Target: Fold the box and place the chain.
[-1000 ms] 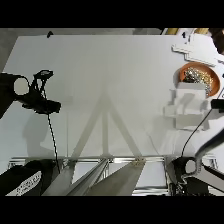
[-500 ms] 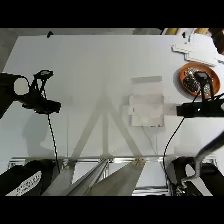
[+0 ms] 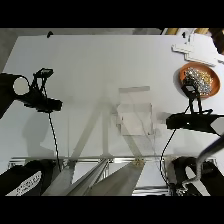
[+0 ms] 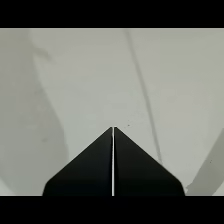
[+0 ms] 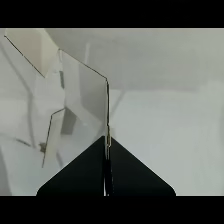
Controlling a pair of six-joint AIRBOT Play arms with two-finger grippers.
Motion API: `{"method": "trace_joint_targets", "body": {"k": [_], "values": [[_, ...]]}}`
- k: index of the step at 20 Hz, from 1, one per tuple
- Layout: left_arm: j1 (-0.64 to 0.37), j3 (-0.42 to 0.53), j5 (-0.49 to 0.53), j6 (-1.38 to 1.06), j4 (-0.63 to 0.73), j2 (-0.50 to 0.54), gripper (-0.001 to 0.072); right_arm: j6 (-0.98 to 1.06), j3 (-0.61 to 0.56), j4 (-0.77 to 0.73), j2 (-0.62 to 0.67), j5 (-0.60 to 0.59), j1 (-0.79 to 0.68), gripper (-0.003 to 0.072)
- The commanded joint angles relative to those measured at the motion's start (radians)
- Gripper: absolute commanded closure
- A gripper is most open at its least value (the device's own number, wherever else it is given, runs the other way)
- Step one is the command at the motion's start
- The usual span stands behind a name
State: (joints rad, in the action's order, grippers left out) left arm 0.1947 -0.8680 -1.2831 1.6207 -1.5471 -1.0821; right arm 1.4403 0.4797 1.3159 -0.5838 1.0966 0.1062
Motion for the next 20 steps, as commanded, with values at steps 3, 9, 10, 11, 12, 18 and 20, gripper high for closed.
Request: {"method": "trace_joint_targets", "body": {"k": [3,9,10,11,12,18,20], "values": [[0.0,0.011,0.161,-0.322,0.396,-0.026,0.031,0.002,-0.006,-0.021,0.006,0.003,0.008,0.0666],[0.117,-0.044,0.161,-1.039,1.171,-0.332,0.0174,0.002,-0.006,-0.047,0.006,0.003,0.008,0.0665],[0.155,-0.083,0.151,-1.073,1.168,-0.394,0.0164,0.002,-0.006,-0.047,0.006,0.003,0.008,0.0665],[0.195,-0.127,0.151,-1.102,1.17,-0.458,0.0094,0.002,-0.006,-0.047,0.006,0.004,0.008,0.0665],[0.221,-0.166,0.163,-1.105,1.17,-0.511,0.0078,0.002,-0.006,-0.047,0.006,0.005,0.008,0.0665],[0.26,-0.313,0.164,-1.141,1.238,-0.703,0.0077,0.002,-0.006,-0.047,0.006,0.02,0.008,0.0665],[0.267,-0.322,0.138,-1.196,1.271,-0.735,0.0079,0.002,-0.006,-0.046,0.006,0.02,0.008,0.0665]]}}
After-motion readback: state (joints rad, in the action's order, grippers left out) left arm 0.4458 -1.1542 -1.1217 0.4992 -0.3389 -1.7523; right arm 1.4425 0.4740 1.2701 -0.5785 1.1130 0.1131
